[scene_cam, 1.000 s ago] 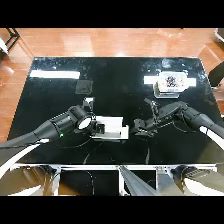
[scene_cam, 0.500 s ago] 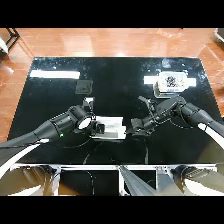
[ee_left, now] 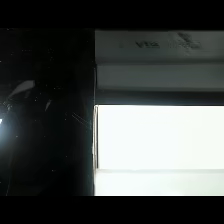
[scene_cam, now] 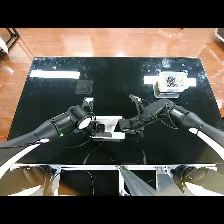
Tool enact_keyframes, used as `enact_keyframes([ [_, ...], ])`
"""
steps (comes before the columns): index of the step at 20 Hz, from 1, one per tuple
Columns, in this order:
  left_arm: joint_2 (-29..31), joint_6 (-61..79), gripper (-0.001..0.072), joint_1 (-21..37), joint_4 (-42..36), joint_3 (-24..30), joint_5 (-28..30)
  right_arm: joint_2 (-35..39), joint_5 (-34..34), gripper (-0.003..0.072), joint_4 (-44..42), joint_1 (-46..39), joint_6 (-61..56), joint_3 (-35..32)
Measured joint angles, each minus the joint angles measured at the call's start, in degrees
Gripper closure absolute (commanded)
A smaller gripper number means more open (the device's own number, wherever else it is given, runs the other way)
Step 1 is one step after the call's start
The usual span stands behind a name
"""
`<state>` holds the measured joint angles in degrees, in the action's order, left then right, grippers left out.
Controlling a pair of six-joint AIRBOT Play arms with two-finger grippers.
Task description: Fold the box and place the chain.
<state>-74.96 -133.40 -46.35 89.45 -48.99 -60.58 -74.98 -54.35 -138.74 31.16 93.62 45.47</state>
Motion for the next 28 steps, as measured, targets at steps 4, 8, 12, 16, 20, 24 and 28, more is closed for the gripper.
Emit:
enact_keyframes([
  [4,0.0,0.1,0.0689,0.0,0.3,0.0,-0.2,0.0,4.7,0.0095,5.0,4.4,-7.6,1.7],
  [8,0.0,0.2,0.0689,0.0,0.2,0.0,-0.3,-0.1,6.8,0.0095,10.1,7.3,-13.4,2.3],
  [12,0.0,0.0,0.0689,0.0,0.0,0.0,0.3,-0.1,7.6,0.0101,14.6,8.9,-17.4,2.4],
  [16,0.0,0.1,0.0689,0.0,-0.2,0.0,0.1,-0.1,8.3,0.0269,20.0,10.4,-21.9,2.4],
  [20,0.0,0.1,0.0689,0.0,-0.1,0.0,0.1,-0.1,8.9,0.0327,26.4,12.9,-27.4,2.4],
  [24,0.0,0.1,0.0689,0.0,0.0,0.0,0.1,-0.2,9.3,0.0327,32.0,14.9,-34.6,2.5],
  [28,0.0,0.1,0.0689,0.0,0.0,0.0,0.0,-1.1,8.7,0.0327,36.6,16.2,-40.7,4.2],
])
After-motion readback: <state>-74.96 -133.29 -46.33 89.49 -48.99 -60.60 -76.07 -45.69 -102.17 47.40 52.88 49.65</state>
